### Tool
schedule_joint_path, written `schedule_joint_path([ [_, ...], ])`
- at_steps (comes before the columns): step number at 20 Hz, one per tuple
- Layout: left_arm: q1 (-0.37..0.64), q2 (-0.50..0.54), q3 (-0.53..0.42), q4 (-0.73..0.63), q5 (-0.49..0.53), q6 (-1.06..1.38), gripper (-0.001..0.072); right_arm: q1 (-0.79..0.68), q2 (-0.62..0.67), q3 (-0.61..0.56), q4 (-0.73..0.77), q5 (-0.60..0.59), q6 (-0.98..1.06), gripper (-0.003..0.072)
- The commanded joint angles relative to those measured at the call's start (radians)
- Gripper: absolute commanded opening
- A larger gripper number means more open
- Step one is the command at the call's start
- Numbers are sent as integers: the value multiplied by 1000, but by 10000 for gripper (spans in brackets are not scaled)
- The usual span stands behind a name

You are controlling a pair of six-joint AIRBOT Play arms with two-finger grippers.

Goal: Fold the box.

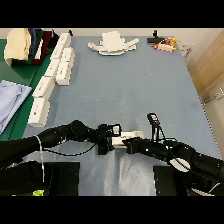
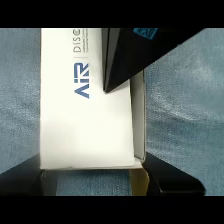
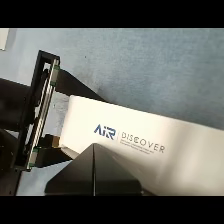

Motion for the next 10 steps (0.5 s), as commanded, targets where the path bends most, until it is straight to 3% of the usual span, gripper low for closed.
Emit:
schedule_joint_path([
  [1, 1, 0, 0, 2, 0, 3, 233, 1, -21, -2, -24, 13, -4, 5],
  [10, 1, 0, 0, 2, 0, 3, 233, 0, 80, 20, -38, 7, -4, 7],
])
